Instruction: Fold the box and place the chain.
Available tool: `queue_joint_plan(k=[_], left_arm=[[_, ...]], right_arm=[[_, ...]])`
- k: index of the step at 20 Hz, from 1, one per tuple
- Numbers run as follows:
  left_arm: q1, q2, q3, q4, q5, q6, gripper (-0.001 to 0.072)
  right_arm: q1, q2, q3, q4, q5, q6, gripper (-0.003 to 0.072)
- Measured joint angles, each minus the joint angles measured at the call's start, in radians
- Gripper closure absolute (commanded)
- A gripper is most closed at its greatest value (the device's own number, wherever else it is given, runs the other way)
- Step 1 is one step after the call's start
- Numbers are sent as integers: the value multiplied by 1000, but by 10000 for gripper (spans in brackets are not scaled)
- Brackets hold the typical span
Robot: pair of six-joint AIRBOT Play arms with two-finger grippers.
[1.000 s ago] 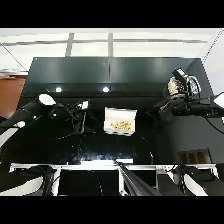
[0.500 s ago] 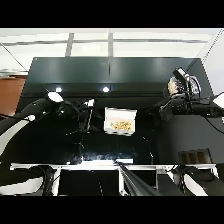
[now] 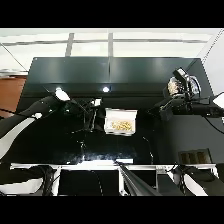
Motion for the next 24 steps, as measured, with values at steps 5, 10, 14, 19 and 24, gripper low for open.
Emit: queue_joint_plan(k=[5, 10, 14, 19, 24], left_arm=[[-12, -2, 5, 5, 26, -9, -9], [-14, -2, 6, 4, 34, -10, -8], [-15, -2, 6, -26, 35, -11, -8], [-16, -3, 6, -40, 37, -13, -8], [-23, -11, 6, -43, 35, -11, -7]], right_arm=[[0, 0, 0, -11, 0, 3, -14], [0, 0, 0, -18, 0, 3, -14], [0, 0, 0, -21, 0, 3, -14], [0, 0, 0, -22, -1, 3, -14], [0, 0, -1, -23, -1, 3, -14]])
